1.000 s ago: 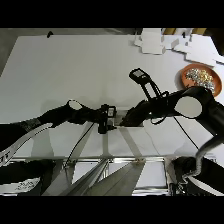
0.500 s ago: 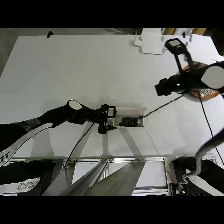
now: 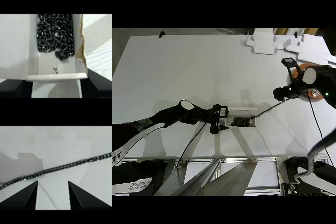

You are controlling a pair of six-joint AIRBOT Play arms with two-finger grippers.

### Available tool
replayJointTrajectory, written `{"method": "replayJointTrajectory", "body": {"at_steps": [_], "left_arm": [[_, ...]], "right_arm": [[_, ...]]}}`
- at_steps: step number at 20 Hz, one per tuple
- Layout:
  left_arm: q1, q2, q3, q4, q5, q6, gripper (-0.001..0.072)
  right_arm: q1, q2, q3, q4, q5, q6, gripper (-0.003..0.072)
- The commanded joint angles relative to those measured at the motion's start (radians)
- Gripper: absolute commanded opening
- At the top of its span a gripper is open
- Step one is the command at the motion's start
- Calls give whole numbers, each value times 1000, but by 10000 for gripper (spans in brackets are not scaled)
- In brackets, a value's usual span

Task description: Fold the box and place the chain.

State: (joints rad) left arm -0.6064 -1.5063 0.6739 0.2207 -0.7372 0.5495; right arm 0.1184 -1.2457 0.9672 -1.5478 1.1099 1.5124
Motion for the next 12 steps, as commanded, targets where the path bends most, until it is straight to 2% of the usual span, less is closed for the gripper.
{"method": "replayJointTrajectory", "body": {"at_steps": [1, 7, 12], "left_arm": [[0, 0, 0, 0, 0, 0, 152], [0, 0, 0, 0, 0, 0, 152], [0, 0, 0, 0, 0, 0, 152]], "right_arm": [[-7, -66, -16, -4, -26, -1, 418], [-7, -168, -19, -5, -39, 32, 417], [-7, -187, -19, -3, -79, 68, 416]]}}
